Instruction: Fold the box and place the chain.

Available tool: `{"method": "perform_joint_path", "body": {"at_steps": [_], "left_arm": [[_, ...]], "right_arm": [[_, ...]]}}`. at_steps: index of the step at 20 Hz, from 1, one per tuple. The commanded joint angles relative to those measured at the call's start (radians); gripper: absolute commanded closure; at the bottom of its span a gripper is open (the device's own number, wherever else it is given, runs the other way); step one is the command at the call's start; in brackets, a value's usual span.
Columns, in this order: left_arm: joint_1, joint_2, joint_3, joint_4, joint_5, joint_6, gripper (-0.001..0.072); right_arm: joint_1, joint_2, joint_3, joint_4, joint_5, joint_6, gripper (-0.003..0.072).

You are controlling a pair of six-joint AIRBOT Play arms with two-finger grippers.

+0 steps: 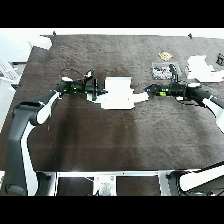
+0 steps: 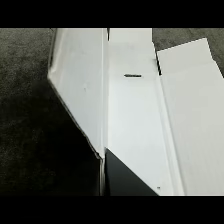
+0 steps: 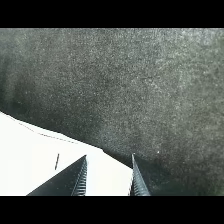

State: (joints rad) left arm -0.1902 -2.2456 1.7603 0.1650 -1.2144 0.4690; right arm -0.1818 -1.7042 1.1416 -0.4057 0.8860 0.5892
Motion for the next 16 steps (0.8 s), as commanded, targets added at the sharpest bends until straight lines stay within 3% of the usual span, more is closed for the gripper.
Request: {"method": "perform_joint_path", "body": {"at_steps": [1, 5, 10, 11, 13, 14, 16], "left_arm": [[-0.001, -0.003, 0.0, 0.008, 0.006, 0.003, 0.0692], [0.0, -0.003, 0.0, 0.006, -0.001, 0.003, 0.0689], [0.0, -0.003, 0.0, -0.016, 0.0, 0.002, 0.0688], [0.0, -0.003, 0.0, -0.016, -0.001, 0.002, 0.0688], [0.0, -0.003, 0.0, -0.017, -0.007, 0.002, 0.0688], [0.0, -0.003, 0.0, -0.017, -0.008, 0.002, 0.0688], [0.0, -0.003, 0.003, -0.018, -0.008, 0.002, 0.0688]], "right_arm": [[0.0, 0.001, 0.0, 0.03, 0.001, -0.059, 0.0338], [0.0, 0.028, -0.004, 0.167, 0.087, -0.294, 0.0339], [0.017, 0.215, -0.163, 0.296, 0.137, -0.664, 0.034], [0.029, 0.237, -0.193, 0.289, 0.136, -0.785, 0.0317], [0.064, 0.24, -0.234, 0.28, 0.127, -0.972, 0.0123], [0.084, 0.24, -0.248, 0.24, 0.123, -1.034, 0.0123], [0.144, 0.241, -0.26, 0.075, 0.078, -1.083, 0.0055]]}}
